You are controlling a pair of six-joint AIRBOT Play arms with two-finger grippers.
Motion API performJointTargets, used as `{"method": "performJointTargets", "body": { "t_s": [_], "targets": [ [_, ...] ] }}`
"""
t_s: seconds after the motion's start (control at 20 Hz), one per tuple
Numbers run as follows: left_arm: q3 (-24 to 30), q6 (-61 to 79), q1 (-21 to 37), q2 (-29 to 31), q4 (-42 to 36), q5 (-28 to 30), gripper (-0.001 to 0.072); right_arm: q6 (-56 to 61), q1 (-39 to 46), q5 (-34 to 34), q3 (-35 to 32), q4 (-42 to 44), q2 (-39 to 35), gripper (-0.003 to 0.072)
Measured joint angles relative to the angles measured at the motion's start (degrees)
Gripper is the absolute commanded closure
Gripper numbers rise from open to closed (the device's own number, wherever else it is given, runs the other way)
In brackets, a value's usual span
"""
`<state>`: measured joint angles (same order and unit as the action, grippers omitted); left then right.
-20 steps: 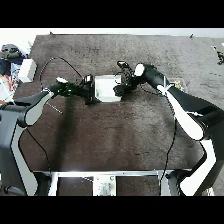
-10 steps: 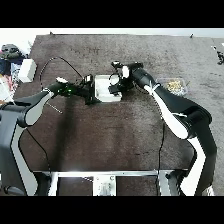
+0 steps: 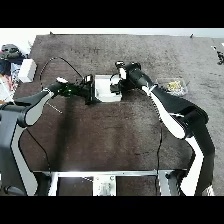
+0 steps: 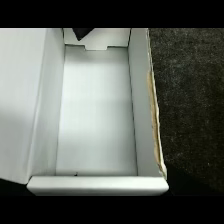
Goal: Fold the box and place the chain.
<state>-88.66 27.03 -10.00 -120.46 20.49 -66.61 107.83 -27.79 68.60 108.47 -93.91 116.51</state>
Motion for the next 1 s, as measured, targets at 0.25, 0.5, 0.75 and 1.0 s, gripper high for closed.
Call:
{"method": "performJointTargets", "body": {
  "t_s": [0.25, 0.5, 0.75, 1.0],
  "targets": [
    [0.00, 0.02, 0.00, 0.00, 0.02, -0.02, 0.0547, 1.86, -0.81, -0.02, 0.00, -0.46, 0.68, 0.0503],
    [0.00, 0.02, 0.00, 0.00, 0.02, -0.04, 0.0547, 2.73, -1.11, -0.04, 0.00, -0.79, 0.90, 0.0536],
    [0.00, -0.09, 0.00, 0.00, -0.02, 0.04, 0.0547, 4.20, -1.27, -0.09, 0.02, -1.55, 0.92, 0.0672],
    [0.00, 0.11, 0.00, 0.00, 0.00, 0.02, 0.0547, 5.20, -1.57, -0.02, 0.02, -2.97, 0.94, 0.0499]
  ]
}}
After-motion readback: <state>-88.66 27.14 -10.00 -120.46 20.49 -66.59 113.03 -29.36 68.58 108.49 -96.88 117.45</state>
